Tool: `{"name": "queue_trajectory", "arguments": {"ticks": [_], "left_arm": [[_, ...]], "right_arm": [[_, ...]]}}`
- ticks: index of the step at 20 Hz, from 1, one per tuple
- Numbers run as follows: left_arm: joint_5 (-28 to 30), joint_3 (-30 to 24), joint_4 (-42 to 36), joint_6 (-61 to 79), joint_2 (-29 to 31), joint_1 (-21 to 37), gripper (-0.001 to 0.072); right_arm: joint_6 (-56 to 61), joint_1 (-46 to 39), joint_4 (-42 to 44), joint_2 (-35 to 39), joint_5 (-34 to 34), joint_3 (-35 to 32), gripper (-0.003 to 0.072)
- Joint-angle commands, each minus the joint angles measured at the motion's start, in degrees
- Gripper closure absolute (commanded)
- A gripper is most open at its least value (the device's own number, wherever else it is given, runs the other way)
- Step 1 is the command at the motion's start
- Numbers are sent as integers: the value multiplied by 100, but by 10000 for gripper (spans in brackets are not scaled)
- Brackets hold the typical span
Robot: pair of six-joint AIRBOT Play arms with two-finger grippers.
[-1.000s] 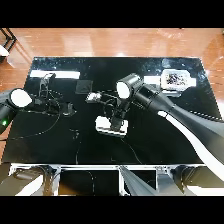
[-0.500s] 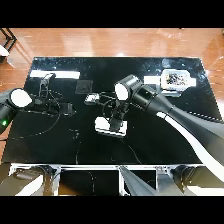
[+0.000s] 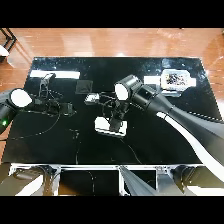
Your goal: Fold the box and place the chain.
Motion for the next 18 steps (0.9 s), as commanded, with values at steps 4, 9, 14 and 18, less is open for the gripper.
{"name": "queue_trajectory", "arguments": {"ticks": [4,9,14,18], "left_arm": [[2,-2,0,0,0,4,83],[2,-2,0,0,0,4,83],[7,-2,0,0,0,4,83],[7,-2,0,0,0,4,83]], "right_arm": [[9,4,13,-7,0,0,416],[31,4,20,-9,-15,-37,415],[33,48,31,-9,-57,-94,415],[37,48,63,-9,-76,-94,407]]}}
